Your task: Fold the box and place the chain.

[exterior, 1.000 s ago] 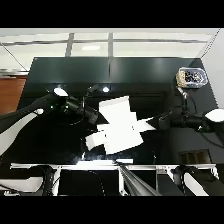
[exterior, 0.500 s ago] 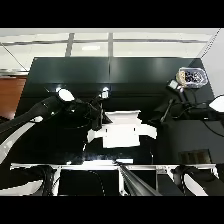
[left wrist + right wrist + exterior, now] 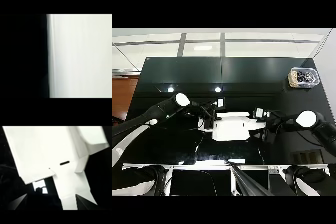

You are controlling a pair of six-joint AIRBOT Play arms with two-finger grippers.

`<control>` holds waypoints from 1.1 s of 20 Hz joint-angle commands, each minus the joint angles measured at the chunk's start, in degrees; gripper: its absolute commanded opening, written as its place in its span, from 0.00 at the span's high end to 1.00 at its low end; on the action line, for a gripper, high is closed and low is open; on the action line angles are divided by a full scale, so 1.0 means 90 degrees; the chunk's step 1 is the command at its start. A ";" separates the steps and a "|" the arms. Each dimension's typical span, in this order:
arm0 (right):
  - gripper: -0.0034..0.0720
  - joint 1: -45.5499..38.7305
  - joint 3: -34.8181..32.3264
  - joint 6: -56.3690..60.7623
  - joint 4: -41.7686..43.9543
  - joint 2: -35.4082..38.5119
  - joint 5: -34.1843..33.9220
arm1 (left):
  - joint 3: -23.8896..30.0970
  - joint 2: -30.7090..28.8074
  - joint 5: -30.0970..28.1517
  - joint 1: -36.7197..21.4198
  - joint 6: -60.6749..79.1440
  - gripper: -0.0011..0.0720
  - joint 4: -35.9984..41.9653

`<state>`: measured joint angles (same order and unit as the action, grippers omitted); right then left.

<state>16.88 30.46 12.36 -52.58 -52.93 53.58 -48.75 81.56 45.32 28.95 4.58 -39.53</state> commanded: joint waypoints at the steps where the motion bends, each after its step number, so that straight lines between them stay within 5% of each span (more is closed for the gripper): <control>1: 0.01 0.0444 -0.0228 -0.0158 -0.0138 -0.0112 -0.0476 | 0.0019 0.0017 -0.0114 0.0012 0.0041 0.95 -0.0294; 8: 0.01 0.1192 -0.0345 -0.0279 -0.0080 -0.0478 -0.1066 | -0.0002 0.0056 0.0012 0.0017 0.0039 0.95 -0.0435; 16: 0.01 0.1192 -0.0527 -0.0367 0.1642 -0.0770 -0.2118 | -0.0005 0.0056 -0.0010 0.0017 0.0039 0.95 -0.0330; 22: 0.01 0.1158 0.0046 -0.0379 0.1098 -0.0763 -0.1736 | -0.0005 0.0056 -0.0005 0.0015 0.0010 0.95 -0.0333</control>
<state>27.51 28.38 9.04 -41.41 -59.66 36.29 -48.73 82.04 45.30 29.12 4.75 -42.65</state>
